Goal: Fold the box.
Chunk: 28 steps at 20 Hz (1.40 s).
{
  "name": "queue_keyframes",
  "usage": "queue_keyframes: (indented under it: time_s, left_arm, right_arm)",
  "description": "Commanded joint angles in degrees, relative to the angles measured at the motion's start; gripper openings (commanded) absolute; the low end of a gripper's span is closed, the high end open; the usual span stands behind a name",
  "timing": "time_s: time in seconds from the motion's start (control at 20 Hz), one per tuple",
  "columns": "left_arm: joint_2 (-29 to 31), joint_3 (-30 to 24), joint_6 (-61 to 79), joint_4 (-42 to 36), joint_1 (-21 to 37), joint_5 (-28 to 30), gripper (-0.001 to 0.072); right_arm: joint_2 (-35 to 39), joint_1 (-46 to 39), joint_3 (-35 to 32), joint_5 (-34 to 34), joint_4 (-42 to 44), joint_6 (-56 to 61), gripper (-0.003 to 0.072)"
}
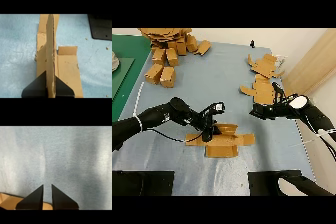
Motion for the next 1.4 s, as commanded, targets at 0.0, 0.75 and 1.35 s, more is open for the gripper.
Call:
queue_keyframes:
  time_s: [0.0, 0.75, 1.35]
  left_arm:
    - [-0.04, -0.42, -0.24, 0.00, 0.02, 0.28, 0.0013]
    - [-0.04, -0.42, -0.20, 0.00, 0.04, 4.94, 0.0013]
    - [-0.04, -0.42, -0.17, 0.00, 0.02, 4.98, 0.0013]
  right_arm:
    - [-0.04, 0.02, 0.04, 0.04, 0.00, 0.00, 0.0152]
    - [11.15, 14.32, -3.21, 8.59, -9.07, -10.86, 0.0004]
    - [36.06, 57.20, -24.68, -9.33, -29.46, -5.29, 0.0316]
